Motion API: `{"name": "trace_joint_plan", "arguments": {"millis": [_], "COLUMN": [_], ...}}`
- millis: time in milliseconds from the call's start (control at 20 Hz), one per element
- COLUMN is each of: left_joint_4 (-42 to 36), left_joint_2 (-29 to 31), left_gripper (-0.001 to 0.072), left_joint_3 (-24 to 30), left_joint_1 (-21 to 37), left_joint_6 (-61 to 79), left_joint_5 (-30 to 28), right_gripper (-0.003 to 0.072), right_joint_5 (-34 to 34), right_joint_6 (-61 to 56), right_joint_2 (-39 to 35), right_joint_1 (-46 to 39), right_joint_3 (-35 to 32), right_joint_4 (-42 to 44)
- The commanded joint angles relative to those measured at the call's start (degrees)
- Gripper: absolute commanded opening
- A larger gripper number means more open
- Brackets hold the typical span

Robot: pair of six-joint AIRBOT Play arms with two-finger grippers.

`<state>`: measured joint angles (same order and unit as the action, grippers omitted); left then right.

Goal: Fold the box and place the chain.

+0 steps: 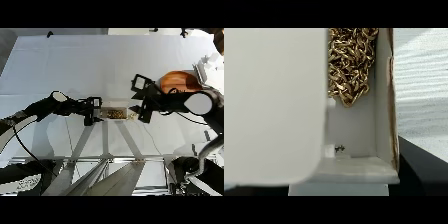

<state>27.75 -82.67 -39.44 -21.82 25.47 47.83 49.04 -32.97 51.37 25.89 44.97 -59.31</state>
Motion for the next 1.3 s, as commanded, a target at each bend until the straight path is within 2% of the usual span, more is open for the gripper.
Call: {"name": "trace_joint_plan", "arguments": {"millis": [0,200,250,300,500,650,900,1100,1250], "left_joint_4": [0.00,0.00,0.00,-0.02,0.00,0.00,0.00,0.00,0.00], "left_joint_2": [-0.04,-0.02,-0.04,-0.02,-0.02,-0.02,-0.02,-0.04,-0.04], "left_gripper": [0.0433,0.0433,0.0433,0.0433,0.0433,0.0433,0.0433,0.0433,0.0433], "left_joint_3": [0.00,0.00,0.00,0.00,0.00,0.00,0.00,0.02,0.00], "left_joint_1": [0.02,0.02,0.02,0.02,0.02,0.02,0.02,0.02,0.02], "left_joint_6": [0.00,0.00,0.00,0.00,0.00,0.00,0.00,0.00,0.00], "left_joint_5": [-0.02,-0.02,-0.02,-0.02,-0.02,-0.02,-0.02,-0.02,-0.02], "right_gripper": [0.0413,0.0438,0.0539,0.0609,0.0610,0.0605,0.0602,0.0601,0.0501], "right_joint_5": [-0.90,-2.27,-1.49,-1.60,-3.21,-4.37,-9.18,-8.09,-5.33], "right_joint_6": [2.78,24.50,28.04,29.66,38.10,44.00,43.56,42.07,37.51], "right_joint_2": [-1.70,0.24,2.19,4.35,13.11,16.04,18.34,22.32,24.74], "right_joint_1": [-4.72,-5.66,-5.66,-5.66,-5.64,-5.60,-5.62,-5.62,-5.62], "right_joint_3": [-4.07,-13.07,-13.57,-13.57,-13.46,-13.46,-13.11,-9.97,-8.28], "right_joint_4": [-1.88,0.26,2.16,4.96,16.41,17.59,20.24,22.49,21.88]}}
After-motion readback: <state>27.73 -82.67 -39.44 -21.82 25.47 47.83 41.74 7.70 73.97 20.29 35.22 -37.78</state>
